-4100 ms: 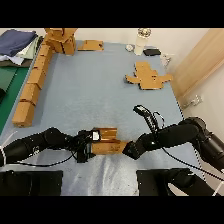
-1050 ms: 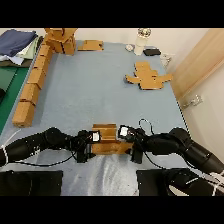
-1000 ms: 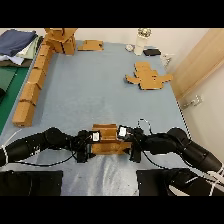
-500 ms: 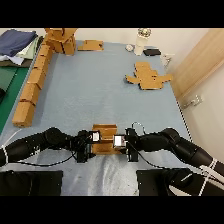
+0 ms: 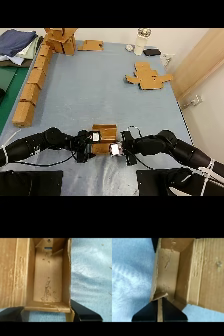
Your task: Fold the box.
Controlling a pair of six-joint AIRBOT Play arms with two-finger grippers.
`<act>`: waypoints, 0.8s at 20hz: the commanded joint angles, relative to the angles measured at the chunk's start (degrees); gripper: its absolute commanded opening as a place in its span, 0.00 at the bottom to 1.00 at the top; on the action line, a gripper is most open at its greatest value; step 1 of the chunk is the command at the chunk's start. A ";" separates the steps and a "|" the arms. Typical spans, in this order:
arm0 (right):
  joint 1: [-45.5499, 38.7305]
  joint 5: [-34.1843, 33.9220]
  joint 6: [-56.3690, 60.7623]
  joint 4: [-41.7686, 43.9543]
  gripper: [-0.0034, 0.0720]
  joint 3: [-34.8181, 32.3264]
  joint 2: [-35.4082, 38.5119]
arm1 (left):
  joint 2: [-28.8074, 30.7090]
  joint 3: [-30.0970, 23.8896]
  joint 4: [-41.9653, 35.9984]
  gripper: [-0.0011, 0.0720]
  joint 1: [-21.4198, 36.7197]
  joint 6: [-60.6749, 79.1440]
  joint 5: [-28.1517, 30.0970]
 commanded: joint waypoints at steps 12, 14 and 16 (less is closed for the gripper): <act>1.53 0.04 9.42 -7.04 0.05 -0.02 -0.26 | -0.02 -0.02 -0.02 0.66 0.00 -0.02 0.02; 1.53 -1.38 17.27 -12.74 0.05 -0.02 1.31 | -0.02 -0.02 -0.02 0.66 0.00 -0.02 0.00; 1.53 -3.48 21.07 -15.82 0.05 -0.02 2.56 | -0.02 -0.02 -0.02 0.66 0.00 -0.02 0.02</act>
